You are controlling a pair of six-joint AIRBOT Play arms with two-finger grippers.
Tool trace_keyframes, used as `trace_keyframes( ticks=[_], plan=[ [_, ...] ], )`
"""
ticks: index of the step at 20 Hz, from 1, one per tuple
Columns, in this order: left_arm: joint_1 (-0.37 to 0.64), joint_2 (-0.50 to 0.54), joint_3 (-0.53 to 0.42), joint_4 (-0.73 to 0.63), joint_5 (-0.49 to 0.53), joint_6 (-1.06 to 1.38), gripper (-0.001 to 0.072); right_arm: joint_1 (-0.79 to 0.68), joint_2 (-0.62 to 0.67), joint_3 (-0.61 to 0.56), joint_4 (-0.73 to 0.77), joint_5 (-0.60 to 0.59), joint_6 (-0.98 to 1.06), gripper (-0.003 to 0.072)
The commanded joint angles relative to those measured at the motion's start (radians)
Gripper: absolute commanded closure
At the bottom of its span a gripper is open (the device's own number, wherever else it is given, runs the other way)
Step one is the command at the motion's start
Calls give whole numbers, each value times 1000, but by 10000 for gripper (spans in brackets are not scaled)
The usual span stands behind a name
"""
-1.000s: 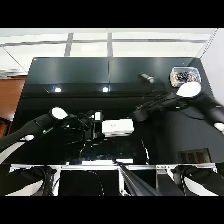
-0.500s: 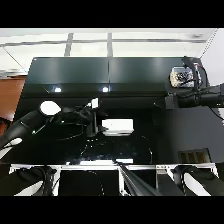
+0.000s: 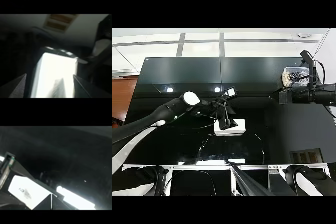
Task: Fold the box and place the chain.
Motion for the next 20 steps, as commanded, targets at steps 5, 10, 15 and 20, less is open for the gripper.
trace_keyframes(
  ticks=[5, 10, 15, 20],
  plan=[
    [-21, -45, 51, 111, -50, -117, 1, 0, 1, 0, -1, -7, -21, 671],
    [-54, -44, 100, 295, -83, -267, 1, 0, 1, 0, -1, -9, -34, 671],
    [-81, -44, 177, 484, -185, -349, 1, 0, 1, 0, 6, -6, -33, 671],
    [-129, -44, 181, 658, -203, -460, 0, 0, 1, 0, 7, -5, -33, 671]
  ],
)
